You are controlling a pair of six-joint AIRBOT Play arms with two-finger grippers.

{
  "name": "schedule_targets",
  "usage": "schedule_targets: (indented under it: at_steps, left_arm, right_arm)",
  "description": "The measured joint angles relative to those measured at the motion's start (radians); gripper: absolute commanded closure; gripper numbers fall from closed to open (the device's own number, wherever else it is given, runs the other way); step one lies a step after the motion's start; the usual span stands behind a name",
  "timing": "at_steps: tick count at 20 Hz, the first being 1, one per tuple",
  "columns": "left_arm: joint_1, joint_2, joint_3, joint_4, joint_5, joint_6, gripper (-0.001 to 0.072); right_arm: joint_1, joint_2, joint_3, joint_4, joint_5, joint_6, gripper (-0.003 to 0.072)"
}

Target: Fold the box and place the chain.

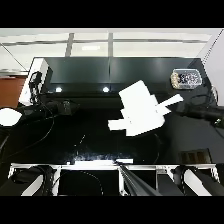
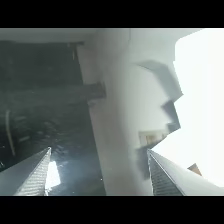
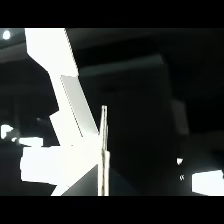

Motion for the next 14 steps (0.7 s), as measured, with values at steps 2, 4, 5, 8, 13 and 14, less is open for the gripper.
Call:
schedule_targets:
  at_steps: [2, 4, 5, 8, 13, 14]
  left_arm:
    - [-0.034, -0.011, 0.0, 0.0, 0.0, 0.0, 0.0003]
    - [-0.064, -0.035, 0.0, 0.0, 0.0, -0.003, 0.0003]
    - [-0.076, -0.053, 0.0, -0.001, 0.0, -0.018, 0.0003]
    - [-0.091, -0.127, 0.0, -0.047, -0.017, -0.056, 0.0003]
    - [-0.078, -0.272, 0.0, -0.293, -0.111, 0.076, 0.0003]
    - [-0.075, -0.295, 0.0, -0.334, -0.117, 0.106, 0.0002]
  right_arm:
    - [0.113, 0.102, -0.076, 0.034, -0.088, -0.006, 0.0646]
    - [0.229, 0.179, -0.133, 0.054, -0.158, -0.013, 0.0646]
    - [0.287, 0.204, -0.157, 0.055, -0.196, -0.015, 0.0646]
    - [0.429, 0.246, -0.203, 0.049, -0.303, -0.017, 0.0646]
    - [0.546, 0.266, -0.23, 0.014, -0.417, -0.002, 0.0646]
    - [0.555, 0.268, -0.232, 0.01, -0.428, -0.001, 0.0646]
